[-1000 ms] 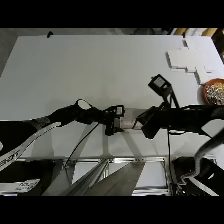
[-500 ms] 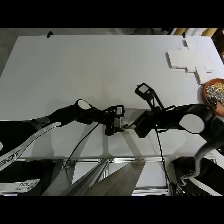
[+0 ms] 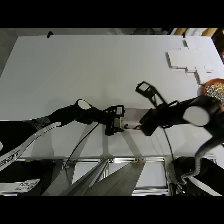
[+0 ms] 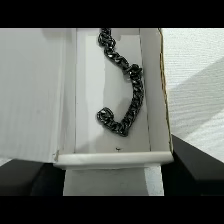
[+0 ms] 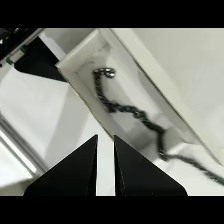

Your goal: Fold the box and place the chain.

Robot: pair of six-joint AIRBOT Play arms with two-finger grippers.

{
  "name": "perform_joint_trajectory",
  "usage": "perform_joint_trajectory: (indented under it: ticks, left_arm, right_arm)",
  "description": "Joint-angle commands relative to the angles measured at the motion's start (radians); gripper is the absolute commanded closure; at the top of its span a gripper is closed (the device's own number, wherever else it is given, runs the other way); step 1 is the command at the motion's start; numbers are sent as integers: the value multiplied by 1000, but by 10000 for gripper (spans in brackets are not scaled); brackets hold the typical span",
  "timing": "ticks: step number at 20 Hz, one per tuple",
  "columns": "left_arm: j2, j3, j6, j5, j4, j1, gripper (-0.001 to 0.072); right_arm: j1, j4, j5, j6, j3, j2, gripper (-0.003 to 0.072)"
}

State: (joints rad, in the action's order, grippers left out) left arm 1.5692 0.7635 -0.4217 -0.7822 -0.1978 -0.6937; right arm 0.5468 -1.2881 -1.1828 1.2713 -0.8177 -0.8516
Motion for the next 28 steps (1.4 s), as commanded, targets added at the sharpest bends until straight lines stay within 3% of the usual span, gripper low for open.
perform_joint_trajectory:
  ticks: [1, 4, 6, 12, 15, 21, 28]
  left_arm:
    - [-1, 0, 0, 0, 0, 0, 397]
    - [-1, 0, 0, 0, 0, 0, 397]
    - [-1, 0, 0, 0, 0, 0, 397]
    - [-1, 0, 0, 0, 0, 0, 397]
    - [-1, 0, 0, 0, 0, 0, 397]
    - [-1, 0, 0, 0, 0, 0, 397]
    - [-1, 0, 0, 0, 0, 0, 397]
  right_arm:
    - [-138, -42, -148, -352, -96, 46, 571]
    - [-327, -44, -231, -819, -92, 64, 572]
    - [-419, -43, -219, -968, -62, 56, 571]
    - [-461, 5, 13, -1107, 165, -22, 507]
    - [-461, 8, 70, -1226, 225, -91, 497]
    - [-461, 8, 162, -1303, 242, -238, 499]
    - [-461, 9, 162, -1306, 253, -311, 501]
